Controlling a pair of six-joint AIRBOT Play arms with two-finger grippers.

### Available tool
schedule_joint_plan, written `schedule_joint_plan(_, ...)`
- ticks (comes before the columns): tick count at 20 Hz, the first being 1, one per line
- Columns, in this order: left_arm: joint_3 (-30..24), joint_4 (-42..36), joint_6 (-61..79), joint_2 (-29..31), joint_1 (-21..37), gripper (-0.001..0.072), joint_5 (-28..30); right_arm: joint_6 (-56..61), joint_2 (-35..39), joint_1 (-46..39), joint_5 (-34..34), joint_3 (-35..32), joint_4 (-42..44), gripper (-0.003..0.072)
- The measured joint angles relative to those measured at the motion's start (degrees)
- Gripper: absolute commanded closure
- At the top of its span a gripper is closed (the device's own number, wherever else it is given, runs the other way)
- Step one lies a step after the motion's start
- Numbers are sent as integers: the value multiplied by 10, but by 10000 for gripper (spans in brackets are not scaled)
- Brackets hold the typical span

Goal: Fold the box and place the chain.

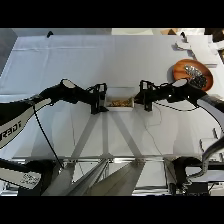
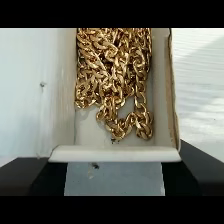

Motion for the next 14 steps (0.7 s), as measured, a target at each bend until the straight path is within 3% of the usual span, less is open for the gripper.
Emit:
schedule_joint_plan(6, 0, 0, 2, 0, 0, 453, -2, 27, 0, 3, -30, 0, -13, 676)
schedule_joint_plan(14, 0, 0, 2, 0, 0, 453, -2, 145, 67, 3, -31, 0, -120, 676)
